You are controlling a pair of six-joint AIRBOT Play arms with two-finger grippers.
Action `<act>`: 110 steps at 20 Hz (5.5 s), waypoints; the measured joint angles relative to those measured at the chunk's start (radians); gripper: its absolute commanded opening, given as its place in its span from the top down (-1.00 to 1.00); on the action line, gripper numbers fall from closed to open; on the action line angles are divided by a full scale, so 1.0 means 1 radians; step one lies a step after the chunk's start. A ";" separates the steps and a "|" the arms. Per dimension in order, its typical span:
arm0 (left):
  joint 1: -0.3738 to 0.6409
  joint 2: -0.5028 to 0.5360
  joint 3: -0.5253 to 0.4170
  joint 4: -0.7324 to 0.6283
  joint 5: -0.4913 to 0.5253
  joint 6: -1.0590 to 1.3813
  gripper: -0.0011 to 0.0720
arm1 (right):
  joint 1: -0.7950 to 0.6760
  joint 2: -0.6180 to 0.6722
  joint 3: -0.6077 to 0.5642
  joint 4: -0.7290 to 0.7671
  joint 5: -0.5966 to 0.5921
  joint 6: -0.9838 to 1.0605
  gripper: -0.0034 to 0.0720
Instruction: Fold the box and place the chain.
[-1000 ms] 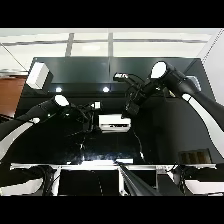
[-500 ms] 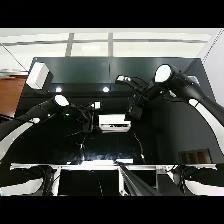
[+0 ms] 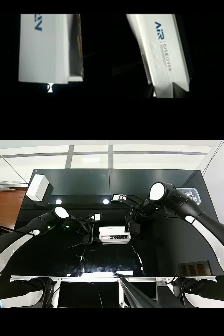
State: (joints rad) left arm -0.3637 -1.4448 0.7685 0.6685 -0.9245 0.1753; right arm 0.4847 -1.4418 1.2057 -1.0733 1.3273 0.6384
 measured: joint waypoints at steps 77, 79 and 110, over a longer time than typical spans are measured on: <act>0.000 0.000 0.000 0.000 0.002 0.000 -0.16 | -0.105 0.110 -0.261 0.487 -0.182 0.634 0.85; 0.000 0.000 0.000 0.000 0.002 0.000 -0.16 | -0.100 0.110 -0.315 0.560 -0.225 0.657 0.85; 0.000 0.000 0.000 0.001 0.002 0.001 -0.16 | -0.002 0.111 -0.412 0.467 -0.383 0.792 0.85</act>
State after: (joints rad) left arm -0.3637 -1.4448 0.7685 0.6693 -0.9226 0.1764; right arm 0.4831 -1.3308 0.7937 -0.6060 0.9447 1.4300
